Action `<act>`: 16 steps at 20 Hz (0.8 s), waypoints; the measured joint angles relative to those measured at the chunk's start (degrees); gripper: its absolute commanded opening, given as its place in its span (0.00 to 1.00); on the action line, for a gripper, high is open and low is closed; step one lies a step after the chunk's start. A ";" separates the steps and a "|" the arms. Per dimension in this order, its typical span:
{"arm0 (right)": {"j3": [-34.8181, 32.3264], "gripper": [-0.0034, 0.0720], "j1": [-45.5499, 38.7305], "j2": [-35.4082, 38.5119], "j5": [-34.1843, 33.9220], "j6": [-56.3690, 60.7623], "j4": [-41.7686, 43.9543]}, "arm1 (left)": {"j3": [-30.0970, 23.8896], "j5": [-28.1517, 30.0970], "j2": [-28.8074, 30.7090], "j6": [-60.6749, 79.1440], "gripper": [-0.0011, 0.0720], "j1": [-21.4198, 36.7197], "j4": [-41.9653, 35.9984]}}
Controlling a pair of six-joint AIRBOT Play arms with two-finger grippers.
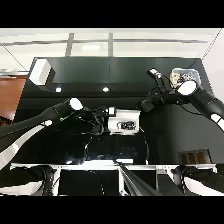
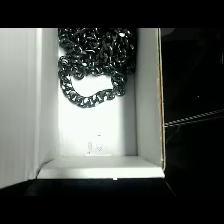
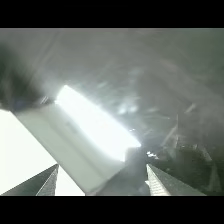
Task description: Fold the box and place the chain.
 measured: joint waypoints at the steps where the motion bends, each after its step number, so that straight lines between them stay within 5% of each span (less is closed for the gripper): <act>1: 0.20 0.86 0.13 0.63 1.75 -3.26 -0.09 | 0.00 0.00 0.00 0.02 0.41 0.00 0.00; 8: 0.48 0.86 1.22 5.16 13.35 -16.72 -0.17 | 0.00 0.00 0.00 0.11 0.41 0.00 0.00; 16: -1.97 0.86 3.45 5.70 14.84 -21.31 0.96 | 0.00 0.00 0.00 0.09 0.41 0.00 0.00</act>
